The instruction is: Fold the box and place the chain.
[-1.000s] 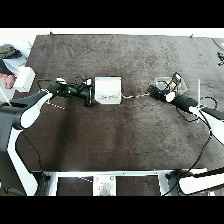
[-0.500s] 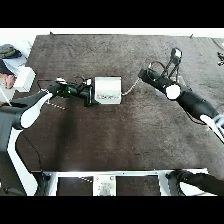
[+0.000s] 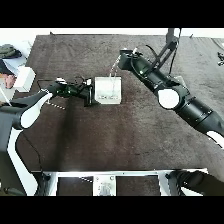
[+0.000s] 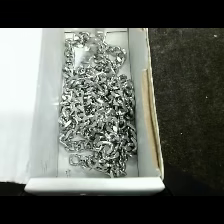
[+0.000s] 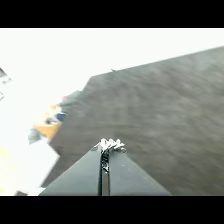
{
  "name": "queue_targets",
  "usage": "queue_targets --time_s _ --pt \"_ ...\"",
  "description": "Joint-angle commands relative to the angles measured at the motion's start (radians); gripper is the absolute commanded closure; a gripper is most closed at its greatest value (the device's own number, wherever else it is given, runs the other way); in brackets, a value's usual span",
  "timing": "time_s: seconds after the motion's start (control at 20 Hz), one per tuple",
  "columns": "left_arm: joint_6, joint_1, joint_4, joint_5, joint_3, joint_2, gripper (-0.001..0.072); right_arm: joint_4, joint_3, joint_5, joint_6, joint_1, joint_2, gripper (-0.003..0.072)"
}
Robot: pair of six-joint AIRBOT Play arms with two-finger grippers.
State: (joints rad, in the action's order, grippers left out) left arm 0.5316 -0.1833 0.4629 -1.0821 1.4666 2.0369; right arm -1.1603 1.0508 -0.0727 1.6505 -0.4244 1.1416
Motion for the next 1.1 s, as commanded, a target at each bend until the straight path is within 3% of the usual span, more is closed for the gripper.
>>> queue_targets --time_s 0.0,0.25,0.4,0.7,0.75,0.8,0.85,1.0,1.05 --pt "0.000 0.000 0.000 0.000 0.000 0.000 0.0423 -0.027 0.067 -0.032 -0.002 -0.062 0.036 0.0697" --pt "0.000 0.000 0.000 0.000 0.000 0.000 0.0423 -0.024 0.069 -0.013 -0.001 -0.061 0.103 0.0697" --pt "0.000 0.000 0.000 0.000 0.000 0.000 0.0424 -0.026 0.069 0.056 -0.002 -0.060 0.145 0.0697" --pt "0.000 0.000 0.000 0.000 0.000 0.000 0.0423 -0.142 0.064 0.141 -0.002 -0.019 0.200 0.0695" --pt "0.000 0.000 0.000 0.000 0.000 0.000 0.0423 -0.142 0.064 0.154 -0.002 -0.005 0.199 0.0540" --pt "0.000 0.000 0.000 0.000 0.000 0.000 0.0423 -0.143 0.064 0.167 -0.002 0.009 0.199 0.0190" --pt "0.000 0.000 0.000 0.000 0.000 0.000 0.0423 -0.146 0.064 0.173 -0.002 0.021 0.199 0.0106" --pt "0.000 0.000 0.000 0.000 0.000 0.000 0.0423 -0.178 0.064 0.137 -0.024 0.042 0.199 0.0358" --pt "0.000 0.000 0.000 0.000 0.000 0.000 0.0423 -0.179 0.064 0.136 -0.024 0.049 0.195 0.0364"
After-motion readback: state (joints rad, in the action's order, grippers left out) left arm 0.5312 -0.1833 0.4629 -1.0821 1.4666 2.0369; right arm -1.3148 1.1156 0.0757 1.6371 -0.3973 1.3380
